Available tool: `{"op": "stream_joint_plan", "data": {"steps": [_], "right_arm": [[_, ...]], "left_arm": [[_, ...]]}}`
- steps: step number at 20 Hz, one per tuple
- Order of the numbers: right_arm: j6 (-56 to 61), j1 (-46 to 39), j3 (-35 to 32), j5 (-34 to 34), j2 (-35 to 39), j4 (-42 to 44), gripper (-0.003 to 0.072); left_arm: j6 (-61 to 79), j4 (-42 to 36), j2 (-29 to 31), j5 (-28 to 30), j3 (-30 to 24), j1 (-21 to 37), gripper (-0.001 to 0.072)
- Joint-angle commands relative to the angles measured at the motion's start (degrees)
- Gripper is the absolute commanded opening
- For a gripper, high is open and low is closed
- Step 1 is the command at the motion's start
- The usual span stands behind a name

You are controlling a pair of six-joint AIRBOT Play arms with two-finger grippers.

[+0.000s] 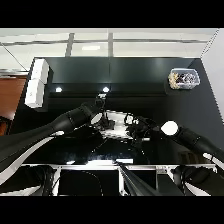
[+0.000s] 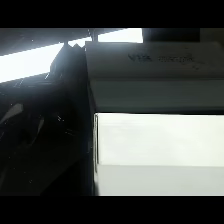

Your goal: Fold the box and place the chain.

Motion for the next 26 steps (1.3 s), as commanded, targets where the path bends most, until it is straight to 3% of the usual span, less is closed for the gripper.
{"op": "stream_joint_plan", "data": {"steps": [1, 2, 3, 4, 5, 6, 8, 11, 16, 18, 20, 22, 26], "right_arm": [[0.87, 0.15, 0.02, -0.44, -0.35, 1.29, 0.0142], [1.09, 0.15, 0.02, -0.48, -0.35, 1.31, 0.0318], [1.97, 0.15, 0.02, -0.66, -0.35, 1.29, 0.0385], [2.62, 0.07, 0.02, -0.42, -0.35, 1.22, 0.0379], [3.76, 0.04, 0.02, -0.44, -0.35, 0.46, 0.026], [5.27, 0.04, 0.02, -0.42, -0.35, -0.28, 0.0262], [9.9, -0.28, 0.04, 0.31, 0.39, -4.11, 0.0011], [28.35, -4.7, 1.16, 7.32, 6.08, -12.81, 0.0011], [58.62, -22.03, 4.48, 35.47, 20.68, -32.57, 0.0011], [70.88, -31.36, 3.39, 37.97, 23.34, -37.73, 0.0011], [79.65, -39.63, -1.03, 34.34, 23.8, -34.23, 0.0011], [80.52, -43.89, -8.02, 30.58, 23.54, -24.41, 0.0011], [73.85, -41.13, -17.29, 23.39, 19.87, -8.24, 0.0011]], "left_arm": [[0.04, -0.02, -0.02, 0.0, 0.02, 0.04, 0.0026], [0.04, -0.04, -0.02, 0.0, 0.02, 0.04, 0.0025], [0.04, -0.02, -0.02, 0.02, 0.02, 0.04, 0.0026], [0.04, -0.02, -0.02, 0.0, 0.02, 0.04, 0.0025], [0.04, -0.02, -0.02, 0.0, 0.02, 0.04, 0.0026], [0.04, -0.02, -0.02, 0.0, 0.02, 0.04, 0.0026], [0.04, -0.02, -0.02, 0.0, 0.02, 0.04, 0.0026], [0.04, -0.04, -0.02, 0.02, 0.02, 0.04, 0.0026], [0.04, -0.07, -0.02, -0.42, 0.02, 0.04, 0.0026], [0.04, -0.07, -0.02, -0.83, 0.02, 0.04, 0.0026], [0.04, -0.04, -0.02, -0.9, 0.02, 0.04, 0.0026], [0.04, -0.04, -0.02, -0.9, 0.02, 0.04, 0.0026], [0.04, -0.04, -0.02, -0.87, 0.02, 0.04, 0.0026]]}}
